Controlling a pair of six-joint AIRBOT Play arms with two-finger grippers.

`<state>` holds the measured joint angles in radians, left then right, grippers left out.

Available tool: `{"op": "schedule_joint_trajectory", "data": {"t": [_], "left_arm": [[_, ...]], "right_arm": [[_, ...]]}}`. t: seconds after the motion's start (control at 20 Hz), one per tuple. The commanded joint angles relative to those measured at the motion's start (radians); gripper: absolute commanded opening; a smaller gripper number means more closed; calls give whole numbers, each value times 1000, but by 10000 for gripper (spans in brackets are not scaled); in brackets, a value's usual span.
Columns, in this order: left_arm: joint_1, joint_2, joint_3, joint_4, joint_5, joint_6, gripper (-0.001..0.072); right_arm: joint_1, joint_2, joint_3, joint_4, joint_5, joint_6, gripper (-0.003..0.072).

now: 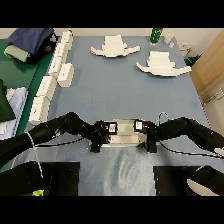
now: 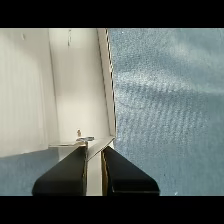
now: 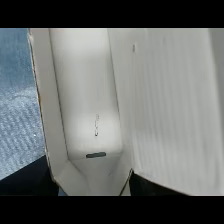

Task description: Fold the box.

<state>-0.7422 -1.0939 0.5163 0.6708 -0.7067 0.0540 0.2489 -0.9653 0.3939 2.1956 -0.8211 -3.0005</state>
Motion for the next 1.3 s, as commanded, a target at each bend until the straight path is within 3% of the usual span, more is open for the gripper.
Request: {"op": "schedule_joint_trajectory", "data": {"t": [0.0, 0.25, 0.3, 0.35, 0.55, 0.6, 0.65, 0.85, 0.9, 0.95, 1.25], "left_arm": [[6, 13, -1, 74, -24, -29, 136], [34, 36, -1, 116, -35, -80, 138], [34, 43, -1, 115, -35, -80, 196], [33, 49, -1, 111, -32, -80, 395], [31, 50, -1, 93, 1, -80, 420], [31, 49, -1, 63, 11, -75, 366], [31, 48, -1, 25, 21, -56, 250], [-1, 45, -1, -82, 51, -16, 221], [-7, 41, -1, -82, 55, -16, 50], [-10, 34, -1, -87, 58, -16, 15], [-19, -36, 0, -221, 80, 17, 16]], "right_arm": [[1, 0, 0, 3, 1, 0, 506], [1, 0, 0, 0, 1, 0, 505], [1, 0, 0, 0, 1, 0, 505], [1, 0, 0, 0, 1, 0, 506], [1, 0, 0, 0, 1, 0, 505], [1, 0, 0, 0, 1, 0, 505], [1, 0, 0, 0, 1, 0, 506], [1, 0, 0, 0, 1, 0, 506], [1, 0, 0, 0, 1, 0, 506], [1, 0, 0, 0, 1, 0, 506], [1, 0, 0, 0, 1, 0, 505]]}}
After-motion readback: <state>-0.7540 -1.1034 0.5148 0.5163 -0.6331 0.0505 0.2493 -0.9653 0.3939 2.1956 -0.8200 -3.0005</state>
